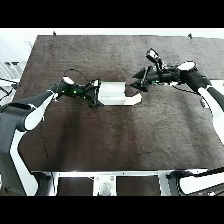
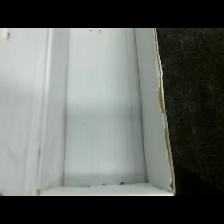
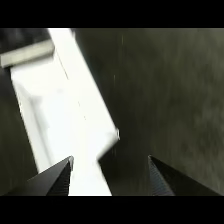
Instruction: Fold the box and place the chain.
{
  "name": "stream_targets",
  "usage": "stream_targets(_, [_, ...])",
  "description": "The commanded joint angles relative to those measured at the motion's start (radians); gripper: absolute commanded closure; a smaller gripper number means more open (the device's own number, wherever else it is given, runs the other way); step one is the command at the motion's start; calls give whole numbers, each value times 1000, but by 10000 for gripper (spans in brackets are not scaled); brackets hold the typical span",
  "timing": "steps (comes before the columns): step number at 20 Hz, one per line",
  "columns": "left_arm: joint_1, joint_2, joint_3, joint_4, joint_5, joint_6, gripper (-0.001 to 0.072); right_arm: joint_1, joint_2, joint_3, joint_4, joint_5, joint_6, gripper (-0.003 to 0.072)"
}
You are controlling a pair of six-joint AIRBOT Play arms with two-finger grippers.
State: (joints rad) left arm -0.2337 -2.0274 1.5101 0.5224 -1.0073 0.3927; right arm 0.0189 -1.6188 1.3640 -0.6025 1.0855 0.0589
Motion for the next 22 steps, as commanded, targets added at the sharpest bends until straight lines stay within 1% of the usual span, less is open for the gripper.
stream_targets(1, [0,-1,0,2,2,0,364,-48,14,0,-138,-53,106,120])
stream_targets(2, [1,-1,0,2,3,0,364,-66,14,0,-138,-124,164,120])
stream_targets(7, [1,-1,0,1,3,0,364,-98,12,0,-143,-384,277,120])
stream_targets(9, [1,-1,0,1,2,0,364,-98,4,9,-143,-406,309,121])
stream_targets(10, [1,-1,0,1,2,0,364,-100,4,9,-142,-370,311,152])
stream_targets(11, [1,-1,0,1,3,0,364,-99,4,9,-142,-289,294,194])
stream_targets(12, [0,-1,0,1,3,0,364,-96,3,4,-143,-202,251,190])
stream_targets(13, [1,0,0,1,3,0,364,-95,3,-2,-142,-111,204,116])
stream_targets(14, [0,0,0,1,3,0,364,-95,3,-7,-138,-34,146,112])
stream_targets(15, [1,0,0,1,3,0,364,-94,2,-13,-122,18,100,113])
stream_targets(18, [1,0,0,1,4,0,364,-62,-13,-30,-110,81,-28,113])
stream_targets(22, [1,0,0,1,3,0,364,26,-66,-44,-129,92,-115,113])
